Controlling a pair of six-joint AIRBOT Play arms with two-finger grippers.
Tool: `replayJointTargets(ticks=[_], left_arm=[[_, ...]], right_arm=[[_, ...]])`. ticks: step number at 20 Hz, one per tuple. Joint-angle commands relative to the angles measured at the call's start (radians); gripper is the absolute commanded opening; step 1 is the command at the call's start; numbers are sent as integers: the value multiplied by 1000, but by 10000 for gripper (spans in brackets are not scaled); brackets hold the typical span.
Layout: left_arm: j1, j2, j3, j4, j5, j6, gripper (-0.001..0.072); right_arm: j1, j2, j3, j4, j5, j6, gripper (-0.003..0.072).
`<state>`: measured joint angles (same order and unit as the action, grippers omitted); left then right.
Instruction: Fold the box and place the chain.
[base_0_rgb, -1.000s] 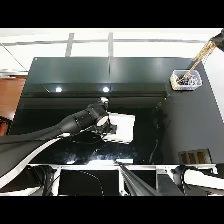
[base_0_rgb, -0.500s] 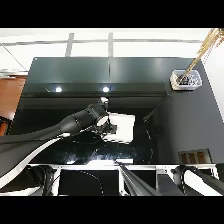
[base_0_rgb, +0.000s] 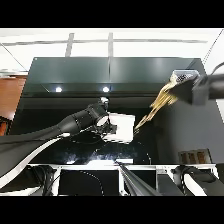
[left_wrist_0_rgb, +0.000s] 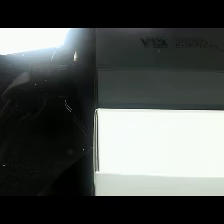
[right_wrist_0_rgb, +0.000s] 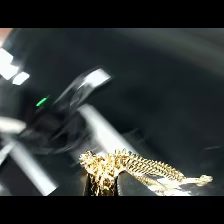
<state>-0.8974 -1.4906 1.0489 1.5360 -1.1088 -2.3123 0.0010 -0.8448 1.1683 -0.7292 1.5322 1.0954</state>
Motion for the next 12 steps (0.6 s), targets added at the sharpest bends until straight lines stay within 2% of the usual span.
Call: replayJointTargets(ticks=[1,4,8,12], left_arm=[[1,0,1,0,0,0,31],[1,0,1,0,0,0,31],[1,0,1,0,0,0,31],[1,0,1,0,1,0,31]], right_arm=[[143,19,-163,47,-47,-34,41],[235,10,-219,54,-106,-34,40],[330,-9,-239,71,-158,-34,40],[377,-47,-284,66,-236,-34,41]])
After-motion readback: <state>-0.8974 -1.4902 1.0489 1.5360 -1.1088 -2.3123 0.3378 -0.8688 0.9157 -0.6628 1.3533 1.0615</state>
